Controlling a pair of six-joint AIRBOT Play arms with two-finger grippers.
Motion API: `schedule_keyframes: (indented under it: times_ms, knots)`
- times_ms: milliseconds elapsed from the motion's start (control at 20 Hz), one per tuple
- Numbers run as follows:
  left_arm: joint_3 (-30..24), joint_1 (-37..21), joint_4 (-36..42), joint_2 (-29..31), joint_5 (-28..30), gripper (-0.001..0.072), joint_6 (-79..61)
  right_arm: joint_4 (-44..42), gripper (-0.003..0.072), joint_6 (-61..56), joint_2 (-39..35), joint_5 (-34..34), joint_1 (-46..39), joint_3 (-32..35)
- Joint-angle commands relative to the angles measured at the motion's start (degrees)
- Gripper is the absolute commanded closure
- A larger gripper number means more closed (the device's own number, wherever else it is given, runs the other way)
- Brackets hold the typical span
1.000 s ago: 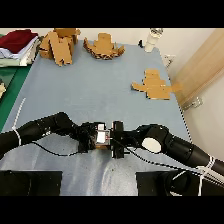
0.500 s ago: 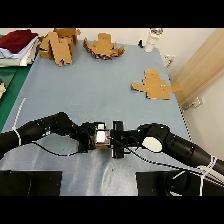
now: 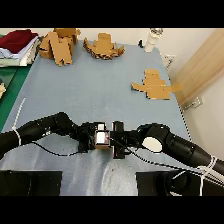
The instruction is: Fold the box.
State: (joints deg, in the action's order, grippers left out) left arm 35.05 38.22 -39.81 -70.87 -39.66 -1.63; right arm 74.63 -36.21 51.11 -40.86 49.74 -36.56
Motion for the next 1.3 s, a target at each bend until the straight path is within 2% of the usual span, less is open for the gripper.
schedule_keyframes:
  times_ms: [0, 400, 450, 500, 700, 850, 900, 950, 1000, 1050, 1100, 1150, 1250]
  knots:
    - [0.00, 0.02, 0.00, -0.02, 0.00, 0.0246, 0.00, 0.13, 0.0613, -0.35, 0.02, -0.07, 0.02, 0.02]
    - [0.00, 0.02, 0.00, -0.02, -0.02, 0.0246, 0.00, -2.91, 0.0611, -1.90, 2.03, -1.81, 0.02, 0.22]
    - [0.00, 0.02, 0.00, -0.02, -0.02, 0.0246, 0.00, -3.26, 0.0545, -1.92, 2.03, -2.43, 0.02, 0.22]
    - [0.00, 0.02, -0.02, -0.02, 0.00, 0.0246, 0.00, -3.54, 0.0513, -2.01, 2.03, -3.30, 0.02, 0.22]
    - [0.00, 0.02, 0.00, -0.02, 0.00, 0.0246, 0.00, -3.52, 0.0512, -6.25, 1.33, -5.40, 0.02, 0.15]
    - [0.00, 0.02, -0.02, -0.02, 0.00, 0.0246, 0.00, -3.41, 0.0512, -11.93, -2.43, -5.22, -0.04, -0.07]
    - [0.00, 0.02, -0.02, -0.02, 0.00, 0.0246, 0.00, -3.21, 0.0434, -14.12, -4.24, -5.14, -0.15, -0.07]
    - [0.00, 0.02, -0.02, -0.02, 0.00, 0.0246, 0.00, -2.75, 0.0402, -17.33, -6.10, -4.87, -0.17, -0.07]
    - [0.00, 0.02, -0.02, -0.02, 0.02, 0.0246, 0.00, -2.10, 0.0402, -21.51, -7.80, -4.63, -0.17, -0.04]
    - [0.00, 0.02, -0.02, -0.02, 0.02, 0.0246, 0.00, -1.44, 0.0407, -26.97, -9.68, -4.55, -0.17, -0.04]
    - [0.00, 0.02, -0.02, -0.02, 0.02, 0.0246, 0.00, -0.63, 0.0460, -33.77, -11.34, -4.17, -0.17, -0.02]
    - [0.00, 0.02, -0.02, -0.02, 0.04, 0.0246, 0.00, 0.26, 0.0665, -41.77, -12.87, -3.65, -0.17, 0.04]
    - [0.00, 0.02, -0.02, -0.02, 0.07, 0.0246, 0.00, 0.85, 0.0684, -60.13, -15.63, 0.48, -0.17, 1.64]
